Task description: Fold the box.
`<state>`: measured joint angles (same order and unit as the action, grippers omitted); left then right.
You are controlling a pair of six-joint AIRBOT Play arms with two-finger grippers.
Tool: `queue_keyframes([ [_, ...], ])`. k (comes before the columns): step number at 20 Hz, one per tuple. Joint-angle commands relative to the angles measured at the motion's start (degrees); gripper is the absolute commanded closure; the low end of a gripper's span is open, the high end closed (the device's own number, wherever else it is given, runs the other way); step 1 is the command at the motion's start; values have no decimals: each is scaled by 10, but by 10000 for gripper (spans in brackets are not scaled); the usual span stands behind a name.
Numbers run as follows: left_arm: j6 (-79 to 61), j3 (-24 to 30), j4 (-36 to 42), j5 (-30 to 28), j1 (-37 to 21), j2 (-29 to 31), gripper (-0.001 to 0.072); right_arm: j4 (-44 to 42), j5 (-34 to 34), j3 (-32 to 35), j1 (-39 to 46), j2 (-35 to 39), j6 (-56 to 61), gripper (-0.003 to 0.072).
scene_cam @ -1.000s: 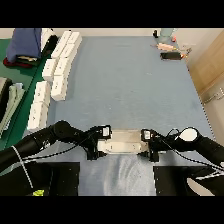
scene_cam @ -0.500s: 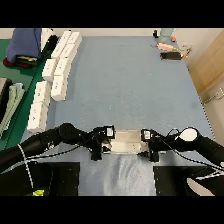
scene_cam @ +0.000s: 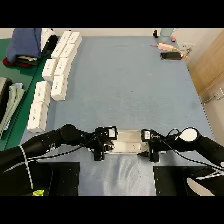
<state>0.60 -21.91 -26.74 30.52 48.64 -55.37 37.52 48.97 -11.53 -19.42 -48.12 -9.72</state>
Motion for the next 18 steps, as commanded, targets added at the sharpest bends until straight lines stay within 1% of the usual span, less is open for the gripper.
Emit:
queue_keyframes([
  [1, -2, 0, 30, -18, 10, -1, 530, 0, 0, -1, 0, 0, 0, 150],
  [2, -2, 0, 30, -19, 10, -3, 521, 0, 0, -1, 0, 0, 0, 150],
  [3, -2, 0, 30, -18, 10, -4, 295, 0, 0, -1, 0, 0, 0, 149],
  [4, -2, 0, 30, -16, 10, -4, 22, 0, 0, -1, 0, 0, 0, 149],
  [5, -2, 0, 31, -16, 10, -4, 7, 0, 0, -1, 0, 0, 0, 149],
  [12, 0, 0, 31, -16, 10, -4, 9, 0, 0, -1, 0, 0, 0, 150],
  [13, 12, 0, 31, -15, 10, -3, 187, 0, 0, -1, 0, 0, 0, 149],
  [14, 31, -1, 23, -15, 9, -2, 496, 0, 0, -1, 0, 0, 0, 149],
  [15, 52, -2, 0, -14, 9, 3, 614, 0, 0, 0, 0, 0, 0, 149],
  [16, 89, -2, -20, -14, 9, 12, 614, 0, 0, -1, 0, 0, 0, 149],
  [17, 148, -2, -52, -14, 9, 24, 641, 0, 0, -1, 0, 0, 0, 149],
  [18, 208, -2, -90, -5, 9, 39, 693, 0, 0, -1, 0, 0, 0, 149],
])
